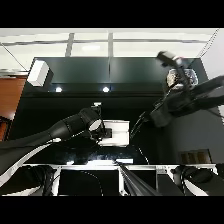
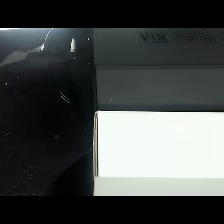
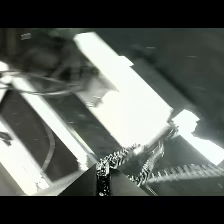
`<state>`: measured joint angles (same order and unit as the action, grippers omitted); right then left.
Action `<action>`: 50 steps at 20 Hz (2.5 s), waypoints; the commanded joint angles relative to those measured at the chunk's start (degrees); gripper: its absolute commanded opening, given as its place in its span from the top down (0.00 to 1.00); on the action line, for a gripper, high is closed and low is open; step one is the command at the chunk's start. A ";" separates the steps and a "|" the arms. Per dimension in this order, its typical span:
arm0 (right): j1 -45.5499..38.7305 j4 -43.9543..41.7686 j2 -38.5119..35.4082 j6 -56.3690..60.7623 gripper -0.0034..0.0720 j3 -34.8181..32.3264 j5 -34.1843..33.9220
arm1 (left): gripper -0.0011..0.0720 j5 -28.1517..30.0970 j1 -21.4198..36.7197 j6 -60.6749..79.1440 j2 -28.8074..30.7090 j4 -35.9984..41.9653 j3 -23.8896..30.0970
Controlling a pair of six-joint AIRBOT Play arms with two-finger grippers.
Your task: Fold the box and place the chain.
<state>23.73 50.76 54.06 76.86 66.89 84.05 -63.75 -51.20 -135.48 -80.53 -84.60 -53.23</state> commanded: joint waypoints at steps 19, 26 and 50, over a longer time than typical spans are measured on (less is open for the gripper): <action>7.34 -3.98 0.11 1.16 0.94 -5.20 -11.06 | 0.94 0.00 0.00 0.02 0.00 0.02 0.00; 7.50 0.04 0.13 5.27 0.94 -9.18 -11.17 | 0.94 0.00 0.00 0.02 0.00 0.02 0.00; -24.09 23.61 4.83 14.99 0.28 -20.15 -38.23 | 0.94 0.07 0.00 0.02 0.00 -0.17 0.00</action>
<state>7.81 59.40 58.08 82.70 47.46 56.84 -63.75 -51.20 -135.48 -80.53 -84.58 -53.23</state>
